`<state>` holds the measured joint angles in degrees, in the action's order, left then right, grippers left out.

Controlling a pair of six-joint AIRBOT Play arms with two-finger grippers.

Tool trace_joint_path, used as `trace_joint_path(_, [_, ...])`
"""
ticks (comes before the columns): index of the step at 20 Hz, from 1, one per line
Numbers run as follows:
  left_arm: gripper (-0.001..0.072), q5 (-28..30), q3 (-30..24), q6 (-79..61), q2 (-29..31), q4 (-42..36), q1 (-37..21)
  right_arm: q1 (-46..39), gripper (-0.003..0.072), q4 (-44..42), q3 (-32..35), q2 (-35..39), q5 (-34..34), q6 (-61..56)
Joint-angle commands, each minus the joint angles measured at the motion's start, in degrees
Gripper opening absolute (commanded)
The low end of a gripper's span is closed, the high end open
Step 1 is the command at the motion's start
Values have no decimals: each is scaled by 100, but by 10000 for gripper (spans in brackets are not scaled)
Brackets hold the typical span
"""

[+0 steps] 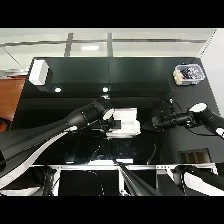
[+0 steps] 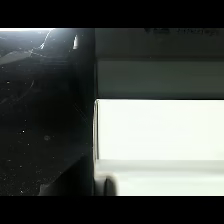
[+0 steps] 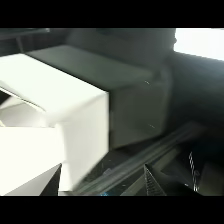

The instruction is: Fold the box and place the chain.

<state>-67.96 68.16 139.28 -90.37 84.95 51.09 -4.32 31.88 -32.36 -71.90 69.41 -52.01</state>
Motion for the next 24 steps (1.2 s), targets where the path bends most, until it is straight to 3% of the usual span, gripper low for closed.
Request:
trace_joint_path(1, [28,0,2,-2,0,2,-4,15,581,-173,-269,-4,382,-2])
trace_joint_path(2, [28,0,2,0,0,2,-4,15,580,-354,-275,-4,435,-11])
trace_joint_path(4, [28,0,2,0,0,0,-4,15,433,-514,-299,-4,520,-42])
trace_joint_path(10, [28,0,2,0,0,2,-4,365,424,-472,-339,-4,437,-267])
trace_joint_path(17, [28,0,2,0,0,2,-4,1182,423,31,-487,-4,-254,-675])
trace_joint_path(18, [28,0,2,0,0,2,-4,1283,386,63,-535,-4,-299,-730])
trace_joint_path(20, [28,0,2,0,0,2,-4,1513,315,380,-719,-4,-376,-984])
trace_joint_path(24, [28,2,2,-2,0,2,-4,1969,315,1436,-1086,-4,-433,-1941])
